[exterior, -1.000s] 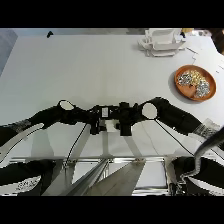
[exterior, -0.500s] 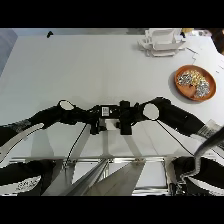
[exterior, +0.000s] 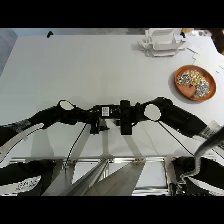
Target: Fold the box and place the chain.
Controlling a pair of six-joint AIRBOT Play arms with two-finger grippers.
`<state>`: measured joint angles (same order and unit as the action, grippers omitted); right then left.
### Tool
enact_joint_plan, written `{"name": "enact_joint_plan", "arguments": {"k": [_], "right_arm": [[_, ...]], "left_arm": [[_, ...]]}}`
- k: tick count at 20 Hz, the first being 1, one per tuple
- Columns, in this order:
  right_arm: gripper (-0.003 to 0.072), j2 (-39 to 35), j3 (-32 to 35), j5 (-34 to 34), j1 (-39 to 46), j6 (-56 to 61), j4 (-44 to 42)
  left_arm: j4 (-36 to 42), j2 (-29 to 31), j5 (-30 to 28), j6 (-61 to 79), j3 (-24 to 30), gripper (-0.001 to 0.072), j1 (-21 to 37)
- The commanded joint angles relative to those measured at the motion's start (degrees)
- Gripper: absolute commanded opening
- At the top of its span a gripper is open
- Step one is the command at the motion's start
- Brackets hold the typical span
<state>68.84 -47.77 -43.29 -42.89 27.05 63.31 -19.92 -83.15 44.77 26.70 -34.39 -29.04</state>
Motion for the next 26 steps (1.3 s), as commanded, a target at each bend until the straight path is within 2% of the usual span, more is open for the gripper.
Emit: {"name": "enact_joint_plan", "arguments": {"k": [1, 15, 19, 24, 25, 26], "right_arm": [[0.0114, -0.7, 0.0, 1.0, 0.0, 0.2, 0.1], [0.0113, 0.6, 0.0, 1.2, 0.2, 1.6, 1.0], [0.012, 0.6, 0.0, -1.5, 0.2, 1.6, -2.3], [0.0123, 0.6, 0.2, -4.0, 0.1, 1.4, -2.5], [0.0153, 0.6, 0.3, -3.9, 0.1, 1.4, -2.5], [0.0226, 0.6, 0.5, -3.9, 0.1, 1.4, -2.5]], "left_arm": [[-0.1, 0.0, 0.0, 0.0, 0.0, 0.0271, 0.0], [-0.1, 0.0, 0.0, 0.0, 0.0, 0.0271, 0.0], [-0.1, 0.0, 0.0, 0.0, 0.0, 0.0271, 0.0], [-0.1, 0.0, 0.0, 0.0, 0.0, 0.0271, 0.0], [-0.1, 0.0, 0.0, 0.0, 0.0, 0.0271, 0.0], [-0.1, 0.0, 0.0, 0.0, 0.0, 0.0271, 0.0]]}}
